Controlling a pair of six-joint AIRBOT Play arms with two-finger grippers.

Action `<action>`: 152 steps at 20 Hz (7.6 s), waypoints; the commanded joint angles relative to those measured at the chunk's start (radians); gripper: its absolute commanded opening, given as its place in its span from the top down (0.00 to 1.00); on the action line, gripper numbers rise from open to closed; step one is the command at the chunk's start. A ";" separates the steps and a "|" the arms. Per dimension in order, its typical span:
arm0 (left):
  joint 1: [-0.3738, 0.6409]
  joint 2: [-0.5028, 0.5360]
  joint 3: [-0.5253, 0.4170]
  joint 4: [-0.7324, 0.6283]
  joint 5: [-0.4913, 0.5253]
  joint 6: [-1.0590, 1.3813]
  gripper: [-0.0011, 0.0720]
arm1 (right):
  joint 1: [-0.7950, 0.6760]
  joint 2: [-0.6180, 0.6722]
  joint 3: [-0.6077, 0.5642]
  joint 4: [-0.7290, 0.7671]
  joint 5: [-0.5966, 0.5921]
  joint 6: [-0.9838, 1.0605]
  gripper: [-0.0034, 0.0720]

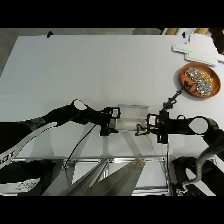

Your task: Fold the box and place the chain.

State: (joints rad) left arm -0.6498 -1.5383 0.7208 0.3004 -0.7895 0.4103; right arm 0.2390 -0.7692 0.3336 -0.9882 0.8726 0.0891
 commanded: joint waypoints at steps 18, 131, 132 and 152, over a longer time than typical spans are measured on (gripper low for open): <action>0.000 0.000 0.000 0.000 0.000 0.000 0.75 | 0.010 0.021 0.020 -0.176 0.003 0.044 0.93; 0.000 0.000 0.000 0.000 0.000 0.000 0.75 | 0.258 -0.026 0.273 0.058 0.048 0.300 0.64; 0.000 0.000 0.000 0.000 0.000 0.000 0.75 | 0.244 0.006 0.273 0.016 0.057 0.300 0.64; 0.000 0.000 0.000 0.000 0.000 0.000 0.75 | -0.128 -0.224 0.156 0.032 0.020 -0.225 0.67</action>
State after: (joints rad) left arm -0.6498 -1.5383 0.7208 0.3004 -0.7895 0.4103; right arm 0.1135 -0.9352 0.5022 -1.0290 0.9257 -0.0051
